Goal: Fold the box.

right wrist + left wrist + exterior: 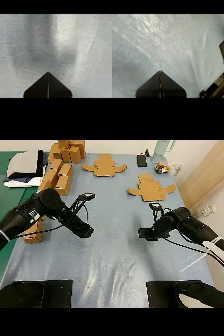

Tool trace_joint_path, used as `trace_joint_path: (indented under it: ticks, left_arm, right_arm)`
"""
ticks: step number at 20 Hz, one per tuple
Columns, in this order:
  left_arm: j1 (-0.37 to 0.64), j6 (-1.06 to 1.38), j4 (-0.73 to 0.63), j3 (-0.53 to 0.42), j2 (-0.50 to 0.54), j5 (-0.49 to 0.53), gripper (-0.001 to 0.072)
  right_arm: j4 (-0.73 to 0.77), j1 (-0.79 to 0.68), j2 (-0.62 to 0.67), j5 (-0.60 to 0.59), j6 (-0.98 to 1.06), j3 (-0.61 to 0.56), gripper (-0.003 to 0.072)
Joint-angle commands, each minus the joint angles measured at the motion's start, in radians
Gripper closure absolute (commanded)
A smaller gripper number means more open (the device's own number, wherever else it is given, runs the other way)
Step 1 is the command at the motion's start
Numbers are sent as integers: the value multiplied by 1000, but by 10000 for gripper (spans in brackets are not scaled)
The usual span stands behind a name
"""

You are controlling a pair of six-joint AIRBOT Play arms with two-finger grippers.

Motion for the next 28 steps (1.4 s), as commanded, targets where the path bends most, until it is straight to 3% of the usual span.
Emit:
trace_joint_path:
  ticks: [1,10,13,17,19,20,22,24,25,26,27,28]
  left_arm:
    - [0,0,0,-1,0,0,696]
    - [0,0,0,-1,0,0,695]
    - [0,0,0,-1,0,0,696]
    - [0,0,0,-1,0,0,696]
    - [0,0,0,-1,0,0,695]
    - [0,0,0,-1,0,0,695]
    - [0,0,0,-1,0,1,695]
    - [0,0,0,-1,0,0,696]
    - [0,0,0,-1,0,0,695]
    - [0,0,0,-1,0,1,695]
    - [0,0,0,-1,0,1,696]
    - [0,0,0,-1,0,0,695]
  right_arm:
    - [0,0,0,0,0,1,680]
    - [-31,-1,-1,86,0,0,680]
    - [-3,0,-3,186,0,1,680]
    - [27,0,-13,212,5,0,680]
    - [7,-4,-21,296,13,2,679]
    - [-61,-30,-31,324,51,24,679]
    - [-201,-179,-115,251,70,190,677]
    - [-201,-383,-251,185,-48,426,504]
    - [-158,-478,-320,174,-120,539,503]
    - [-93,-566,-390,176,-186,643,404]
    - [-1,-653,-467,177,-264,747,239]
    - [101,-721,-533,177,-335,830,202]
